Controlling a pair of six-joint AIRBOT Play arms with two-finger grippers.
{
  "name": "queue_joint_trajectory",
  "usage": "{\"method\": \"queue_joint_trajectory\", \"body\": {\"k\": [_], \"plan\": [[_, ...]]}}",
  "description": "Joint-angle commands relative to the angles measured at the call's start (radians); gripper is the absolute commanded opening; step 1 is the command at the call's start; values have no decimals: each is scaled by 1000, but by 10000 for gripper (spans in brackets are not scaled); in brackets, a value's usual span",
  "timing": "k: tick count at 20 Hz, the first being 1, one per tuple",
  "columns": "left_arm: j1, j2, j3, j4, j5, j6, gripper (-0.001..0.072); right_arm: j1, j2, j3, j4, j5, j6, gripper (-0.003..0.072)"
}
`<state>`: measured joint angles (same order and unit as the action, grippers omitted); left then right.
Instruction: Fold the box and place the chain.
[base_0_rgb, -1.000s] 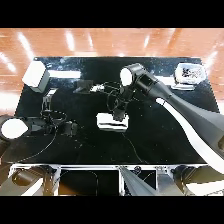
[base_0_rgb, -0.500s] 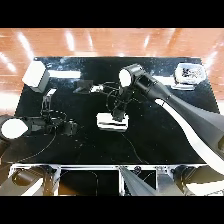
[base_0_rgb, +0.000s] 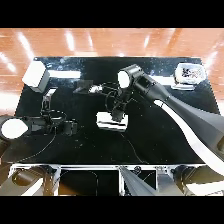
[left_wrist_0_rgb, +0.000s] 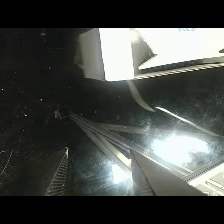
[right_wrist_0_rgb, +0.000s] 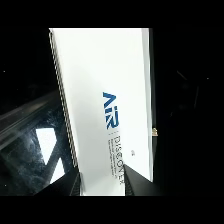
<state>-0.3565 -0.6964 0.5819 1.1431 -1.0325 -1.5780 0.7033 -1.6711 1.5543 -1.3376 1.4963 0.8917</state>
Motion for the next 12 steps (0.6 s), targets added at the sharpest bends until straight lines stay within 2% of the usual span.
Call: {"method": "queue_joint_trajectory", "body": {"k": [1, 12], "plan": [[-2, 0, 0, 0, 1, 0, 504, 8, 0, 0, -11, -7, 7, 310], [-2, 0, 0, 0, 1, 0, 504, 24, 0, 0, -28, -12, 33, 311]]}}
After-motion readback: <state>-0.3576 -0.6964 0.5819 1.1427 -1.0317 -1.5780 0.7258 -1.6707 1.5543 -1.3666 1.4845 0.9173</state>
